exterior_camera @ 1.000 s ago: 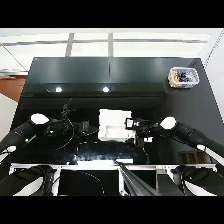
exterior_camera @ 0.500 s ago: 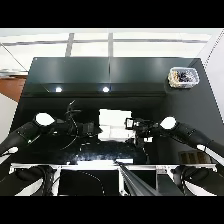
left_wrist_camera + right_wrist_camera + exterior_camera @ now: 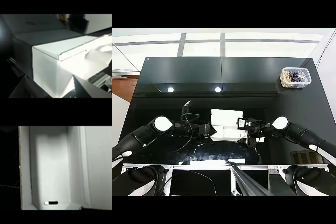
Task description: Fold the box and place the chain.
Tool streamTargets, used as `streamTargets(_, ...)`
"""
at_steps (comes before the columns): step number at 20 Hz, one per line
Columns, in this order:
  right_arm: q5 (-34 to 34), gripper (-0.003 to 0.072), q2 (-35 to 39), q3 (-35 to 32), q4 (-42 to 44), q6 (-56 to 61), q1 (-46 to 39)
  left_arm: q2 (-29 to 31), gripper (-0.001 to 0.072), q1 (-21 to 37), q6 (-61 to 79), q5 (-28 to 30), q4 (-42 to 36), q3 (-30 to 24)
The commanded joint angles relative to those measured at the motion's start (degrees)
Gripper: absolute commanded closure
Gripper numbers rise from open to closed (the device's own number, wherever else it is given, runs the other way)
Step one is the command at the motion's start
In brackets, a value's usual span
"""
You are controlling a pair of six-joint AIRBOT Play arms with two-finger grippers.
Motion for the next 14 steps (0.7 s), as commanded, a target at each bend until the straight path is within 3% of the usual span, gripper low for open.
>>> streamTargets(1,0.0,0.0279,0.0,0.0,0.0,0.0,0.0,0.0,0.0001,-0.3,-1.2,1.0,0.8,0.0)
streamTargets(14,0.0,0.028,0.0,0.0,0.0,0.0,0.0,0.0,0.0005,-0.3,-5.2,3.7,1.1,0.1)
